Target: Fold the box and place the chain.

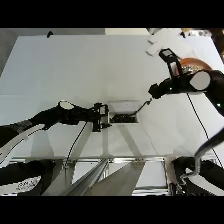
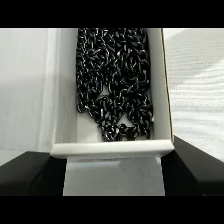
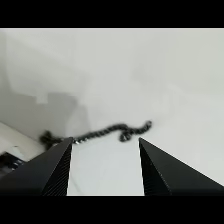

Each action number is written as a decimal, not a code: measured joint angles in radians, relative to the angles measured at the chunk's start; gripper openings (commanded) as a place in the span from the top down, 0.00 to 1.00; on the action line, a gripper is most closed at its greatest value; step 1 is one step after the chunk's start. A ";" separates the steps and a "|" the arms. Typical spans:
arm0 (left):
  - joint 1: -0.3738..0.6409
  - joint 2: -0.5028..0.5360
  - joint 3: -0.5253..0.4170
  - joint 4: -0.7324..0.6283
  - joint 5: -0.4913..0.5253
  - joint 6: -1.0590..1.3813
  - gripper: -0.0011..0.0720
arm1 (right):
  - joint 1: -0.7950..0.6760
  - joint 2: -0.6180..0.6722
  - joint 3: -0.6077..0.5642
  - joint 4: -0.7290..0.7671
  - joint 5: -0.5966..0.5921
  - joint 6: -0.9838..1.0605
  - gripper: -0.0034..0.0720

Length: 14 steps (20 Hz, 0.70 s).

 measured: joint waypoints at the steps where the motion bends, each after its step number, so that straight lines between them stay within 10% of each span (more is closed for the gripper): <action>1: 0.000 0.000 0.000 0.000 0.000 0.000 0.90 | -0.009 -0.042 0.000 -0.008 0.004 -0.006 0.38; 14: 0.000 0.000 0.000 0.000 0.000 0.000 0.90 | -0.029 -0.301 0.000 -0.035 -0.030 -0.038 0.51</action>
